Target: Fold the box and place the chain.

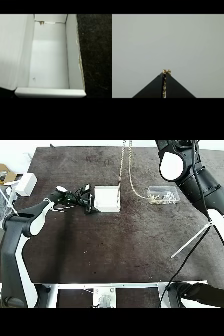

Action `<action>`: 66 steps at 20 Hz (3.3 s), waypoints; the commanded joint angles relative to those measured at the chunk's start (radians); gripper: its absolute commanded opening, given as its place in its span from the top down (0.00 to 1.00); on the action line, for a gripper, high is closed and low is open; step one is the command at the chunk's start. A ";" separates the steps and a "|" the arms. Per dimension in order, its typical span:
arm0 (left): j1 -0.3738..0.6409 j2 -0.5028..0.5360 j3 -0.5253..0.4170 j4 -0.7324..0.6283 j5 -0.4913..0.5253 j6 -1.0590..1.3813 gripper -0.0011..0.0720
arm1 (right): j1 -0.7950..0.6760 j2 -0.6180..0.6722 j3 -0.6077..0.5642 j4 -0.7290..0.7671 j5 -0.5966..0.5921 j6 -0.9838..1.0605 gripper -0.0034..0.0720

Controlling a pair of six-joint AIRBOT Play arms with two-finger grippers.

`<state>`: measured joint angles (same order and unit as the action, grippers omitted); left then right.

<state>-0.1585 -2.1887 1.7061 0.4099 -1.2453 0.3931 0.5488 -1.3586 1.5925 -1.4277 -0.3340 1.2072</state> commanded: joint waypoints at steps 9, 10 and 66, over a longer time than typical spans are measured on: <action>0.000 0.000 0.000 0.000 0.000 0.000 0.51 | 0.000 -0.004 -0.154 0.004 0.510 0.108 0.95; 0.000 0.000 0.000 0.000 0.001 0.000 0.51 | 0.000 -0.008 -0.197 0.004 0.510 0.135 0.95; -0.001 0.000 0.000 0.000 0.000 0.000 0.51 | 0.083 0.076 -0.504 0.236 0.147 0.510 0.95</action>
<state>-0.1585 -2.1887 1.7061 0.4099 -1.2453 0.3931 0.5884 -1.2407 1.0756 -1.1847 -0.1638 1.7172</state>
